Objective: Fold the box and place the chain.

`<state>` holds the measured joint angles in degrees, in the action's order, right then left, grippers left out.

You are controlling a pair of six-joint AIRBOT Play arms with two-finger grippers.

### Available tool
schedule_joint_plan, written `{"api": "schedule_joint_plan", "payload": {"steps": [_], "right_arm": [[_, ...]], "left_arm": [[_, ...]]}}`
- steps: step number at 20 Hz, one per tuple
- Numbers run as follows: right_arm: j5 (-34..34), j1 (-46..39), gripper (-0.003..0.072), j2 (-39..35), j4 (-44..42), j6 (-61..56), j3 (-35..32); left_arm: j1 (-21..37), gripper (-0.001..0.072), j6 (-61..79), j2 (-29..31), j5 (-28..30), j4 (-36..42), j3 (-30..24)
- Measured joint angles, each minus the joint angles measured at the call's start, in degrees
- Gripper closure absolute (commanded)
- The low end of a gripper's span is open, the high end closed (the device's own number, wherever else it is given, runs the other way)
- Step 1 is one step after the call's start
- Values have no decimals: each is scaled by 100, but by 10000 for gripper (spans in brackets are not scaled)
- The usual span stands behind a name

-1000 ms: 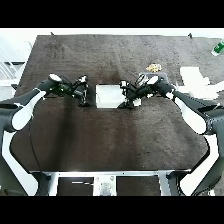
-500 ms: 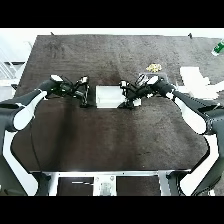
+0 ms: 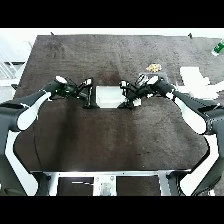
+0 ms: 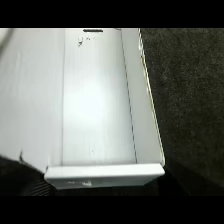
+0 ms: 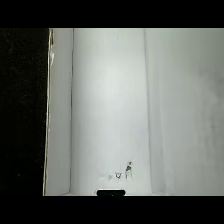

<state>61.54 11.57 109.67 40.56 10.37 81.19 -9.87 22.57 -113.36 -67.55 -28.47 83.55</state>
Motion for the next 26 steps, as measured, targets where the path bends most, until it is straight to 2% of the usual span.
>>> {"api": "schedule_joint_plan", "payload": {"steps": [11, 26], "right_arm": [[0, 0, 171, 0, -7, -11, -2], [-33, 0, 171, 2, -20, -13, -2]], "left_arm": [[-37, -11, -208, -4, 98, -212, 72], [-232, -11, -658, -4, 638, -647, 205]]}}
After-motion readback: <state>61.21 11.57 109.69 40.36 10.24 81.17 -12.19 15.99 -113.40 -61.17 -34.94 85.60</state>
